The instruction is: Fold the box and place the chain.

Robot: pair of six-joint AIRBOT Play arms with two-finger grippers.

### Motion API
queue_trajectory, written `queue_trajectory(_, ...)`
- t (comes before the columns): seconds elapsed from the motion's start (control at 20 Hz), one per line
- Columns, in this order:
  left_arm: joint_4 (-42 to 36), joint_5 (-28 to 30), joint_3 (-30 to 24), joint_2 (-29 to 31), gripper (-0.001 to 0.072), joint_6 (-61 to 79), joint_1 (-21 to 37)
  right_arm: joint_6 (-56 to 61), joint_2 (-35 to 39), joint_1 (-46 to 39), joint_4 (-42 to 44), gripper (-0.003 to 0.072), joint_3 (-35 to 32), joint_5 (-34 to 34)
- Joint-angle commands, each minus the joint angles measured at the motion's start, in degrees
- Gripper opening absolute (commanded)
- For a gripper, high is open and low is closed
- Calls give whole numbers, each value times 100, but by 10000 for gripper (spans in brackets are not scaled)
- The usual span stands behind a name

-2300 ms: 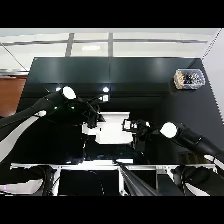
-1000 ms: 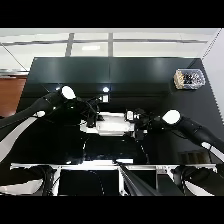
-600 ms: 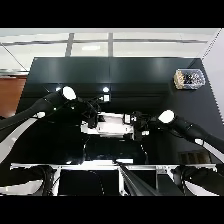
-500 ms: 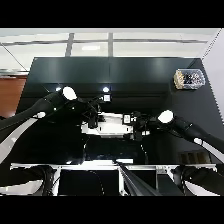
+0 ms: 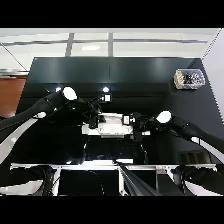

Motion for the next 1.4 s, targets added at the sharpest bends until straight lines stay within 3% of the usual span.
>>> queue_trajectory(0.0, 15, -9, 4, 2, 24, -24, 0, -2, -11, -33, -61, 671, 2, 162)
queue_trajectory(0.15, 15, -63, 4, 2, 24, -24, 0, -2, -4, -245, 24, 671, 4, 466)
queue_trajectory(1.35, 15, -125, 4, 2, 25, -20, 0, 166, -7, -162, -31, 671, 7, 216)
